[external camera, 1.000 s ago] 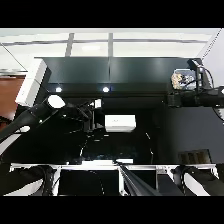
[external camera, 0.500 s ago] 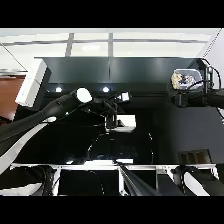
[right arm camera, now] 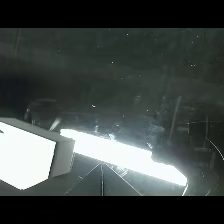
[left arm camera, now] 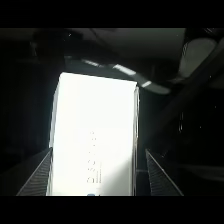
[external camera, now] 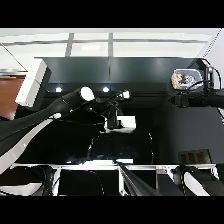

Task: Fold the box and place the chain.

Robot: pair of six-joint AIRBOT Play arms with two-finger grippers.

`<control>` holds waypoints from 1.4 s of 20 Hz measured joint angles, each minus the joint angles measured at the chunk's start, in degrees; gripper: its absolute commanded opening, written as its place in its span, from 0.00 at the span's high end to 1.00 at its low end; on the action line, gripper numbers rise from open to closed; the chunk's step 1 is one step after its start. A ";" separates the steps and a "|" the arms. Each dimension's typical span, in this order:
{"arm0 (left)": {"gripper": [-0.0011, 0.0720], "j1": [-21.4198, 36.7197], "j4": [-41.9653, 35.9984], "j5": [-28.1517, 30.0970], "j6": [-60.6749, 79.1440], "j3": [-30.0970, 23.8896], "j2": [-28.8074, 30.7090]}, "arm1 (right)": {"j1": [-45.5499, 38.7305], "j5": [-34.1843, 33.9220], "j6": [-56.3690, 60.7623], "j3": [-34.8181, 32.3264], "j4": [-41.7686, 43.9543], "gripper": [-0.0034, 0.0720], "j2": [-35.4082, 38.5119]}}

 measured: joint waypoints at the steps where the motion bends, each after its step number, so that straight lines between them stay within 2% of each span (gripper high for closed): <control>1: 0.03 -0.26 1.03 0.00 -0.17 0.07 -0.07 | 0.00 0.00 0.00 0.00 -0.02 0.93 0.00; 6: 0.04 -2.91 9.22 1.29 -0.74 0.04 -1.51 | 0.00 0.02 0.13 0.00 -0.02 0.93 0.00; 8: 0.67 -4.07 12.41 3.76 -2.97 0.26 -1.81 | 0.00 0.13 0.31 0.00 -0.02 0.93 0.00; 9: 0.75 -4.44 13.99 4.61 -5.62 0.63 -1.60 | 0.00 0.33 0.44 0.00 -0.02 0.93 0.00; 12: 0.74 -3.41 19.12 2.62 -14.29 1.09 1.55 | 0.00 2.16 0.66 0.00 -0.02 0.93 0.00; 14: 0.74 -0.07 22.69 -0.50 -20.41 0.46 4.98 | 0.00 3.13 0.66 0.00 -0.04 0.93 0.00; 16: 0.74 5.77 26.10 -4.70 -27.15 -1.22 8.94 | 0.00 3.54 0.70 0.00 -0.04 0.93 0.00; 19: 0.74 18.67 32.59 -10.38 -38.07 -5.68 15.21 | 0.00 3.78 0.83 0.00 -0.04 0.93 0.00; 24: 0.74 47.34 41.51 -16.52 -48.15 -14.51 23.50 | 0.00 3.34 0.83 0.00 -0.07 0.93 0.00; 28: 0.74 67.01 44.44 -17.14 -48.35 -17.42 26.14 | 0.00 2.03 0.81 0.00 -0.04 0.93 -0.09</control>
